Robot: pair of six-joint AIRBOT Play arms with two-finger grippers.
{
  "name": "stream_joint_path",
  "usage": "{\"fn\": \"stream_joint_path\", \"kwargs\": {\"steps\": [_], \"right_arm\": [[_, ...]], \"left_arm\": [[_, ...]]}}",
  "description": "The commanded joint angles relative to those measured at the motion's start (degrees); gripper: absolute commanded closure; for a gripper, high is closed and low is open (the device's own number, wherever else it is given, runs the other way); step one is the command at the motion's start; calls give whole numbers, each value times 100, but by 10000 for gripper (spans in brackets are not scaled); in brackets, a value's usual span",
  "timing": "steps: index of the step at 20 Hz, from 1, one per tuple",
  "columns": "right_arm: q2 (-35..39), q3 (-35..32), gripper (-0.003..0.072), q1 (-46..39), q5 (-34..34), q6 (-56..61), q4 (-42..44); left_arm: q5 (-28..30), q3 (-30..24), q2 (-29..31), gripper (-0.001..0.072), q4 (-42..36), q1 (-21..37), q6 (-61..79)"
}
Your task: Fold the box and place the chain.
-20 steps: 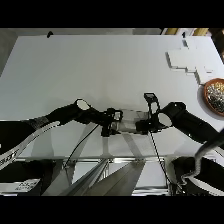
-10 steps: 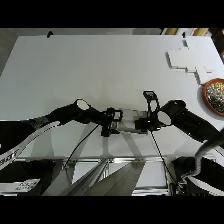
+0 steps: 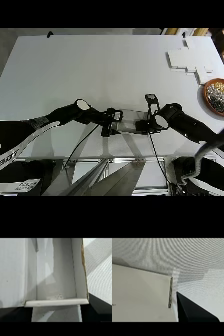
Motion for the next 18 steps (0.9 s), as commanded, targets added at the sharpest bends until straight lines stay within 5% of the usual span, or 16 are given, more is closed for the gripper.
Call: {"fn": "stream_joint_path", "kwargs": {"steps": [1, 6, 11, 12, 15, 18], "right_arm": [[-7, -68, 395, 9, -181, 170, -15], [-7, -127, 644, 7, -256, 267, -20], [-7, -127, 662, 7, -251, 186, -15], [-2, -127, 633, 9, -247, 87, -11], [199, -127, 348, 7, -199, -374, -17], [839, -127, 337, 7, -170, -1126, -24]], "left_arm": [[7, 4, -2, 575, 2, 7, 0], [4, 4, -2, 575, 2, 7, 0], [4, 4, -2, 575, 2, 7, 0], [4, 4, -2, 575, 2, 7, 0], [7, 4, -2, 575, 2, 7, 0], [4, 4, -2, 575, 2, 7, 0]]}}
